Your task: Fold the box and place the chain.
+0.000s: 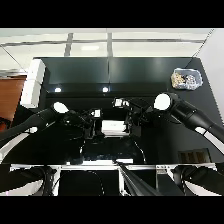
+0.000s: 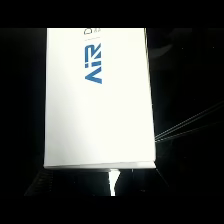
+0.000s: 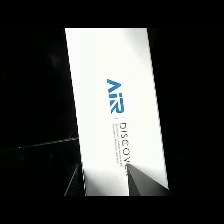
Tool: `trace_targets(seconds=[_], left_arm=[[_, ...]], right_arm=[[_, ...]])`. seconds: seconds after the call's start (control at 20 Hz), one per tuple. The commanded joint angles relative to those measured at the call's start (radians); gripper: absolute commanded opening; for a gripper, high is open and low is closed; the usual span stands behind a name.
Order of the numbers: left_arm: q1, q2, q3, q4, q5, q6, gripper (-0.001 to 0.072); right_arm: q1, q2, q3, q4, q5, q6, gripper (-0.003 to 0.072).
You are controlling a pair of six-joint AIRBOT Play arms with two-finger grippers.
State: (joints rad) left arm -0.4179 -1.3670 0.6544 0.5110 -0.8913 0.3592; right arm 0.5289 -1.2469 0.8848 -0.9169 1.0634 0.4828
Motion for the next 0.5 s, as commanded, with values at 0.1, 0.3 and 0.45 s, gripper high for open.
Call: trace_targets(seconds=[0.1,0.3,0.45], left_arm=[[0.000,-0.001,0.000,0.000,0.001,0.000,0.0353],[0.000,-0.001,0.000,0.001,0.001,0.000,0.0353],[0.000,-0.001,0.000,0.001,0.001,0.000,0.0353]], right_arm=[[0.003,0.039,0.003,0.000,0.011,0.011,0.0381],[-0.005,0.122,0.020,0.003,0.006,0.158,0.0380],[-0.048,0.146,0.015,0.013,0.071,0.547,0.0153]])
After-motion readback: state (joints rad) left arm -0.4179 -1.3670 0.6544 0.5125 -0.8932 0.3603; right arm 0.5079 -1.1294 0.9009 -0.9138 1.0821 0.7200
